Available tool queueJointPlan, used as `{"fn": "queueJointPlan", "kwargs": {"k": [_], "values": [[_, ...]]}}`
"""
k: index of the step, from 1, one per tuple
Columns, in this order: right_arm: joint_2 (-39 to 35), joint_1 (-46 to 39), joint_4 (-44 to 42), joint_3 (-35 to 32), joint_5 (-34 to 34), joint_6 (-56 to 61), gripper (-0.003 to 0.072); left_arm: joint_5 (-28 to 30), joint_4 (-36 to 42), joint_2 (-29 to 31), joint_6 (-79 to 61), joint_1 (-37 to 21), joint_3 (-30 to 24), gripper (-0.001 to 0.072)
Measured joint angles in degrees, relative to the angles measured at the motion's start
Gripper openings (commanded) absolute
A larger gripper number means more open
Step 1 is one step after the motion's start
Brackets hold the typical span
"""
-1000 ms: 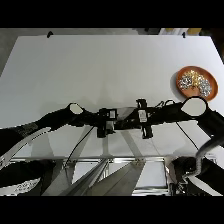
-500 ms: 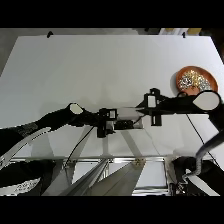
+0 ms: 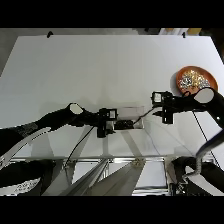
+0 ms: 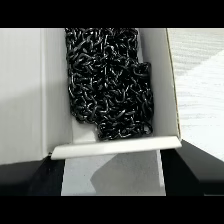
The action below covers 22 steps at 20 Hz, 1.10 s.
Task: Fold the box and place the chain.
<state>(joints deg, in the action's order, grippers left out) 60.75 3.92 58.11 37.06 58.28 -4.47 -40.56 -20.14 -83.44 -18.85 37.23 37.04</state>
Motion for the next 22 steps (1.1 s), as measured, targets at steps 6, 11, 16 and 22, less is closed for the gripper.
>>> {"fn": "queueJointPlan", "kwargs": {"k": [6,11,16,22], "values": [[6.4,-0.2,-4.2,-0.3,-0.2,-7.5,0.0337,0.0,0.0,0.0,0.0,0.0,0.0,0.021],[10.3,2.6,-7.8,-0.3,-0.8,-13.6,0.0233,0.0,0.0,0.0,0.0,0.0,0.0,0.021],[12.2,4.5,-8.6,-0.3,-1.4,-14.7,0.0017,0.0,0.0,0.0,0.0,0.0,0.0,0.021],[7.0,5.0,-3.9,-0.3,1.6,-7.1,0.0016,0.0,0.0,0.0,0.0,0.0,0.0,0.021]]}}
